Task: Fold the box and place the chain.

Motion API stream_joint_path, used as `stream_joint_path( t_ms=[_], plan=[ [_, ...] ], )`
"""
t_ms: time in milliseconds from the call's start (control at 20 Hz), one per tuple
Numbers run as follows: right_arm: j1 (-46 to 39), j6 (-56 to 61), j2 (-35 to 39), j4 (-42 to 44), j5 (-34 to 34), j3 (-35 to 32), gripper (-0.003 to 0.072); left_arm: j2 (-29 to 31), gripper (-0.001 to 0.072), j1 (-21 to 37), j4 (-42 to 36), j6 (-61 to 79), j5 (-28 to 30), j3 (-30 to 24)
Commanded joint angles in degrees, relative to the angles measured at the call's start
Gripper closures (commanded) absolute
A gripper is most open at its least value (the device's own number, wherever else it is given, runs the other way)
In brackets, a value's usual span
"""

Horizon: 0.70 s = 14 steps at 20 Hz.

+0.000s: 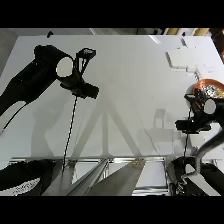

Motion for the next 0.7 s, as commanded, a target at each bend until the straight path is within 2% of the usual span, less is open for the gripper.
stream_joint_path(
  t_ms=[0,200,300,400,500,650],
  plan=[
    [-0.02,0.0,-0.04,0.02,-0.17,-0.02,0.0668,0.04,0.07,0.04,0.0,0.0,0.02,0.02],
    [-0.02,-0.02,-0.04,0.02,-2.14,-0.02,0.0668,0.04,0.07,0.04,0.0,0.02,0.02,0.02],
    [-0.02,0.35,-0.02,0.72,-5.35,0.2,0.0668,0.04,0.07,0.04,0.0,0.02,0.04,0.02],
    [-0.04,0.39,-0.02,-0.11,-4.35,2.99,0.0668,0.04,0.07,0.04,0.0,0.0,0.04,0.02],
    [-0.04,-1.09,-0.02,-6.75,0.76,8.66,0.0668,0.04,0.07,0.04,0.0,0.02,0.02,0.02],
    [-0.22,-5.29,0.11,-25.49,4.79,13.68,0.0668,0.04,0.07,0.04,0.0,0.0,0.02,0.02]
  ],
)
